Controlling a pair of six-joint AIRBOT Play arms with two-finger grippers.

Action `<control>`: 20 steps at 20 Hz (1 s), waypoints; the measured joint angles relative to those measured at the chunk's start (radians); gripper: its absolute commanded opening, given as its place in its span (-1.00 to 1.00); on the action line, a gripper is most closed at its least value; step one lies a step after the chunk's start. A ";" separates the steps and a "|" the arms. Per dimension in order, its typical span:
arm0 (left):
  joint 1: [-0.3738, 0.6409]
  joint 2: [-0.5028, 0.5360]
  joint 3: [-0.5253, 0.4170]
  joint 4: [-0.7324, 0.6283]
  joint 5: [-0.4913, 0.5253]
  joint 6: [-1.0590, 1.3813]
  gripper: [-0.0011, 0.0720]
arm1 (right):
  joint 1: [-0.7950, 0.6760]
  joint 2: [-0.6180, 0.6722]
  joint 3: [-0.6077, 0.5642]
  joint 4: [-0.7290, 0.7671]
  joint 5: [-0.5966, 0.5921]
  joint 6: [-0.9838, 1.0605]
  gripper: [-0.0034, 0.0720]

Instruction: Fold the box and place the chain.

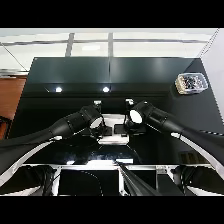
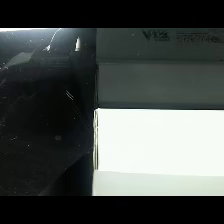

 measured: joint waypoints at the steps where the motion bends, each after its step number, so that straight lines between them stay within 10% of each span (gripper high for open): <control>1: 0.000 0.000 0.000 0.000 0.000 0.000 -0.91 | 0.003 -0.011 0.005 0.005 0.006 0.002 -0.25; 20: 0.000 0.000 0.000 0.001 -0.003 0.000 -0.91 | 0.030 -0.067 0.021 -0.017 0.024 0.029 -0.27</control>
